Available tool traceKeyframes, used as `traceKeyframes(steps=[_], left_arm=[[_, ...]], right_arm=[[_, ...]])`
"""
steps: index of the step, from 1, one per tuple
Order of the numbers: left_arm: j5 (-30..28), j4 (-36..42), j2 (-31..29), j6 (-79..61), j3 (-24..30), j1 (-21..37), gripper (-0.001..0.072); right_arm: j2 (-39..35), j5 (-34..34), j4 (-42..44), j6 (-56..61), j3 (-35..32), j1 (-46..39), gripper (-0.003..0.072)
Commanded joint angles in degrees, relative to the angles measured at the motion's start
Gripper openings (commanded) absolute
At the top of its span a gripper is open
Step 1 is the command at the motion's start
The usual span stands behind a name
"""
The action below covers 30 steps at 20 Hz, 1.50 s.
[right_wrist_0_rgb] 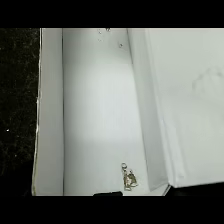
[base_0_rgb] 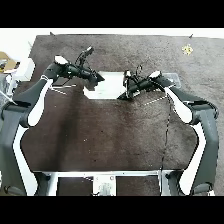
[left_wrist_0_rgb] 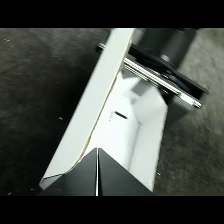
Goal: Fold the box and place the chain.
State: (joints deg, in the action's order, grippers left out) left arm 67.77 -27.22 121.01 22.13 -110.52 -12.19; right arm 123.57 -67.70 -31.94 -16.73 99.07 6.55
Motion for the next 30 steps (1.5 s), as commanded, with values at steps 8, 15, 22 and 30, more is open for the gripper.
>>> traceKeyframes(steps=[8, 15, 22, 30], left_arm=[[-5.4, -4.1, 4.2, 7.1, 0.0, -0.3, 0.001], [-3.7, -3.6, 4.8, 8.5, -0.2, -0.2, 0.001], [-5.1, -3.8, -1.0, 7.4, -0.3, 0.4, 0.001], [10.1, -10.9, -7.4, -5.4, -2.1, 5.8, 0.0268]], right_arm=[[0.0, 0.0, 0.0, 0.0, 0.0, 0.0, 0.0594], [0.0, 0.0, 0.0, 0.0, 0.0, 0.0, 0.0593], [0.0, 0.0, 0.0, 0.0, 0.0, 0.0, 0.0593], [0.0, 0.0, 0.0, 0.0, 0.0, 0.0, 0.0593]])
